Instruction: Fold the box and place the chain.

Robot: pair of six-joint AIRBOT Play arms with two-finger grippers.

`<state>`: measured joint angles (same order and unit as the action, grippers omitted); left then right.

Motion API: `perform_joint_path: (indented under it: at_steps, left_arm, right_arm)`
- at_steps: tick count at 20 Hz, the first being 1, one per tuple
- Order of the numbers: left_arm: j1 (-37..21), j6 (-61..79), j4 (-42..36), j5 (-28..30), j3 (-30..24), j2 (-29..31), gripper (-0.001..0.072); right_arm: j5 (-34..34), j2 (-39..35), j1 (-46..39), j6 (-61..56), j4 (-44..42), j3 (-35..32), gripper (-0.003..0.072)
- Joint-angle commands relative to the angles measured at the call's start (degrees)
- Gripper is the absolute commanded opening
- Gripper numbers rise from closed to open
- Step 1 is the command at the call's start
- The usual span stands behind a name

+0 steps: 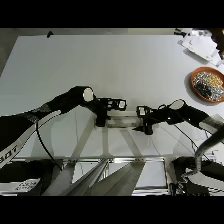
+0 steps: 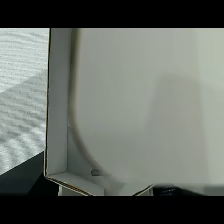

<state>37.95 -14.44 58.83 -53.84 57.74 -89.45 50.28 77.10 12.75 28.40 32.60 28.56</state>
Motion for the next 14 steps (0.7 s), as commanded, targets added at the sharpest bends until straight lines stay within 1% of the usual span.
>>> perform_joint_path:
  at_steps: [1,12,13,14]
  left_arm:
    - [0.0,0.0,0.0,0.0,0.1,0.0,0.0033]
    - [0.0,0.0,-0.5,0.0,0.1,0.0,0.0032]
    - [0.0,0.0,-0.5,-0.2,0.1,0.1,0.0036]
    - [0.0,0.0,-0.5,-0.5,0.1,0.1,0.0082]
  right_arm:
    - [0.1,0.0,0.0,0.0,0.0,0.0,0.0406]
    - [0.1,0.0,0.0,0.0,0.0,0.0,0.0406]
    - [0.1,0.0,0.0,0.0,0.0,0.0,0.0406]
    - [0.1,0.0,0.0,0.0,0.0,0.0,0.0406]
